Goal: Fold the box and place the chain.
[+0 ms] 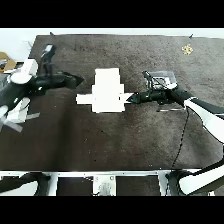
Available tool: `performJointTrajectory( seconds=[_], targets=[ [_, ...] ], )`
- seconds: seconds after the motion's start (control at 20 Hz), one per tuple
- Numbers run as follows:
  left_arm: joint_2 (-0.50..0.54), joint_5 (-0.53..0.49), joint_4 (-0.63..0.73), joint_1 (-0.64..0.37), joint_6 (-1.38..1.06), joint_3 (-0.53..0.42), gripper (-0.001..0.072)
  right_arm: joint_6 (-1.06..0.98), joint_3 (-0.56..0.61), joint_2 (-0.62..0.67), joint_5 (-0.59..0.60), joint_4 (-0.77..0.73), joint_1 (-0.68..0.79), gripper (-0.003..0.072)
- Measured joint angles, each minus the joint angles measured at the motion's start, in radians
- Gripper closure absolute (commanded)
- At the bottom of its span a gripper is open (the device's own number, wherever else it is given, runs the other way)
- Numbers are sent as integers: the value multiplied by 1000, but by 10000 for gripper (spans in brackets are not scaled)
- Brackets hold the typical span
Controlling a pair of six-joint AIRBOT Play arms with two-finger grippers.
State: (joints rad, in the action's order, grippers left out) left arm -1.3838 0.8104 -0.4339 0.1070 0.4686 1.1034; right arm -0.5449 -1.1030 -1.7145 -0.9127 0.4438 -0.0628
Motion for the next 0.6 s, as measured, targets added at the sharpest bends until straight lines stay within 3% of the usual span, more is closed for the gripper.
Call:
performJointTrajectory(
  seconds=[0.3,0.35,0.5,0.6],
  targets=[
    [-457,401,-166,0,209,542,333,16,0,0,3,12,0,683],
    [-520,451,-178,0,237,617,270,19,0,0,4,15,0,683],
    [-680,547,-197,0,301,797,264,23,0,0,3,30,0,683],
    [-753,582,-174,0,319,867,263,26,-1,0,3,38,0,683]
  ],
)
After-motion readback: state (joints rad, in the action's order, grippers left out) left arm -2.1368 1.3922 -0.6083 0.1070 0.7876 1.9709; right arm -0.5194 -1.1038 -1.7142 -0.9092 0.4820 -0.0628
